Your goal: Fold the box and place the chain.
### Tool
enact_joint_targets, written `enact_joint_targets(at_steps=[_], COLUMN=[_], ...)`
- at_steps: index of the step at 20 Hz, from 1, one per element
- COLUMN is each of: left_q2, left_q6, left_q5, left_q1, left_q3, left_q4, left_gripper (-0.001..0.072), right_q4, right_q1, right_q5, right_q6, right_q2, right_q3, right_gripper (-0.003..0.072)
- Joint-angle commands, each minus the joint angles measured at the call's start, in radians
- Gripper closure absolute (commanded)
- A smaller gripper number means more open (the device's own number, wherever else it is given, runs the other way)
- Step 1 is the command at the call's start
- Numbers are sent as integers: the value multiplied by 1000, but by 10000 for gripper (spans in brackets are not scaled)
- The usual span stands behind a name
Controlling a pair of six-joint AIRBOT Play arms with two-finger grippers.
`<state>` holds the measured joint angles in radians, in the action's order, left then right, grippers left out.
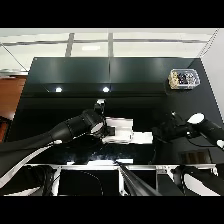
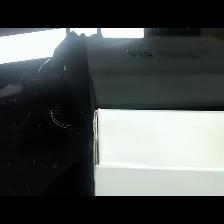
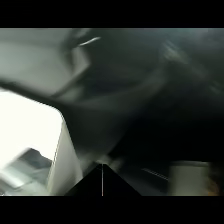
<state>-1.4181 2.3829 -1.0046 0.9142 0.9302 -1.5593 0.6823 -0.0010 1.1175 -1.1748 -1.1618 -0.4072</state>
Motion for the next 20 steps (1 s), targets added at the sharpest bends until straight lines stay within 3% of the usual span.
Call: enact_joint_targets(at_steps=[1,2,4,5,9,11,14,17,20], left_q2=[-1,-1,-1,-1,-1,-1,-1,-1,-1], left_q6=[0,0,0,0,0,0,0,0,0], left_q5=[0,0,-2,-2,-1,-1,-2,-1,-7], left_q1=[0,0,0,0,0,0,0,0,0], left_q3=[0,0,0,0,0,0,0,0,0], left_q4=[0,0,0,0,0,0,0,0,0], left_gripper=[683,683,683,683,683,683,683,683,683], right_q4=[-260,-277,-279,-274,-262,-249,-156,58,394], right_q1=[111,115,114,114,130,190,314,437,571], right_q5=[-9,-6,23,47,85,3,-163,-287,-293], right_q6=[230,239,242,257,254,158,56,-241,-636], right_q2=[-28,-28,-28,-28,-27,-27,-22,-12,-13], right_q3=[2,-3,-27,-44,-103,-106,-129,-186,-274], right_gripper=[669,657,223,149,151,194,195,201,202])
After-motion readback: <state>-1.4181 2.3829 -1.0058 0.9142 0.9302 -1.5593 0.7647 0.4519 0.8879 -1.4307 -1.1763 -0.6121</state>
